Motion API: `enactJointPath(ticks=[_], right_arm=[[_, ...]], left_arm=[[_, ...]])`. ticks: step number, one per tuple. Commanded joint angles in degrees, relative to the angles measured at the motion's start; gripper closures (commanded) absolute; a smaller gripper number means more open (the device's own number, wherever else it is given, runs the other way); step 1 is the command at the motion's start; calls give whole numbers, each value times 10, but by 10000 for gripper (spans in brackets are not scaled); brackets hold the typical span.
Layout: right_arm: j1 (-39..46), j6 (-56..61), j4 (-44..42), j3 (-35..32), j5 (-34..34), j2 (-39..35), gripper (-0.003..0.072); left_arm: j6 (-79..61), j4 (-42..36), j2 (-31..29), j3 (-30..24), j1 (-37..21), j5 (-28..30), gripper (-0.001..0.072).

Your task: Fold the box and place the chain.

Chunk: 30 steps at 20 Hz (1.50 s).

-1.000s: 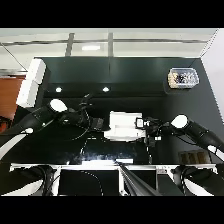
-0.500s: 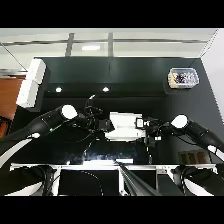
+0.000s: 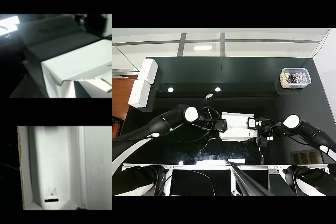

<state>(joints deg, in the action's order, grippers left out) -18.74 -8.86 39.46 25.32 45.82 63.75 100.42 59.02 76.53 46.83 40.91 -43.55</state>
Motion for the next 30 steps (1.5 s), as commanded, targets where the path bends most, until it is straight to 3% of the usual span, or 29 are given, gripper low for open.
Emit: enactJointPath(ticks=[1, 5, 10, 12, 17, 20, 22, 23, 25, 29, 30], right_arm=[[0, 0, 0, 0, 0, 0, 238], [0, 0, 1, 0, 0, 0, 238], [0, 0, 2, 0, 0, 0, 238], [0, 0, 2, 0, 0, 0, 238], [0, 0, 2, 0, 1, 0, 238], [0, 0, 2, 0, 0, 0, 238], [0, 0, 2, 0, 0, 0, 238], [0, 0, 2, 0, 0, 0, 238], [0, 0, 2, 0, 0, 0, 238], [0, 0, 2, 0, 1, 0, 238], [0, 0, 2, 0, 1, 0, 238]], left_arm=[[130, 150, 7, 31, 38, -44, 80], [219, 228, 57, 101, 86, -127, 80], [273, 236, 111, 167, 127, -169, 100], [301, 257, 119, 177, 135, -168, 259], [337, 270, 122, 183, 129, -198, 363], [351, 272, 123, 183, 129, -200, 365], [351, 270, 123, 183, 130, -199, 487], [351, 270, 123, 183, 130, -197, 496], [351, 263, 123, 183, 130, -196, 673], [351, 258, 123, 183, 130, -195, 682], [351, 258, 123, 184, 130, -195, 626]])
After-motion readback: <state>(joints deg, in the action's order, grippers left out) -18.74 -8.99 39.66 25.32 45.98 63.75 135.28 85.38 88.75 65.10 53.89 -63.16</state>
